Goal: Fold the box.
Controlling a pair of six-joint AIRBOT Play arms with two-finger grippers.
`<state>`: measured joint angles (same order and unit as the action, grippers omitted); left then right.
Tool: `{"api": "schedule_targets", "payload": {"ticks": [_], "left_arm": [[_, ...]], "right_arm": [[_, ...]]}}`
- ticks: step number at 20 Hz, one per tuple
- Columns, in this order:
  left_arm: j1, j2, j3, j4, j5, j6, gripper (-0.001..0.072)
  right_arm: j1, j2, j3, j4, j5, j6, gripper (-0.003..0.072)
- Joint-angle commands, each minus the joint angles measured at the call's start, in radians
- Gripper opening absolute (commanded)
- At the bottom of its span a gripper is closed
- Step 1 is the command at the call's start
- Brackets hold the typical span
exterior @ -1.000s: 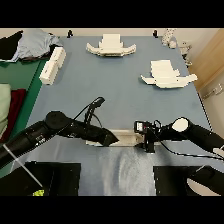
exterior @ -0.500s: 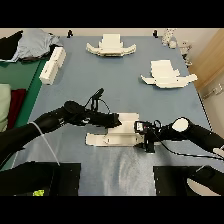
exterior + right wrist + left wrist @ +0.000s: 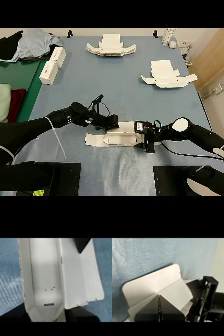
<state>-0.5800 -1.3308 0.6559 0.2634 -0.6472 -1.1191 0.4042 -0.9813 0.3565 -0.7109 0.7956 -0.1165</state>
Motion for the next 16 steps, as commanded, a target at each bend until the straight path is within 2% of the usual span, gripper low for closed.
{"api": "schedule_targets", "payload": {"ticks": [1,4,7,9,14,16], "left_arm": [[0.001,-0.001,0.034,-0.001,-0.046,0.039,0.0014],[0.002,0.070,0.098,0.006,-0.092,0.156,0.0012],[0.002,0.228,0.113,0.050,-0.097,0.267,0.0012],[0.000,0.349,0.113,0.208,-0.138,0.266,0.0012],[0.000,0.620,0.101,0.576,-0.369,0.267,0.0012],[0.000,0.694,0.054,0.639,-0.379,0.278,0.0012]], "right_arm": [[0.001,0.000,0.001,0.000,0.000,0.000,0.0502],[0.001,0.000,0.001,0.000,0.000,0.000,0.0502],[0.001,0.000,0.001,0.000,0.000,0.000,0.0502],[0.001,0.000,0.001,0.000,0.000,0.000,0.0502],[0.001,0.000,0.001,0.000,0.000,0.000,0.0502],[0.001,0.000,0.001,0.000,0.000,0.000,0.0502]]}}
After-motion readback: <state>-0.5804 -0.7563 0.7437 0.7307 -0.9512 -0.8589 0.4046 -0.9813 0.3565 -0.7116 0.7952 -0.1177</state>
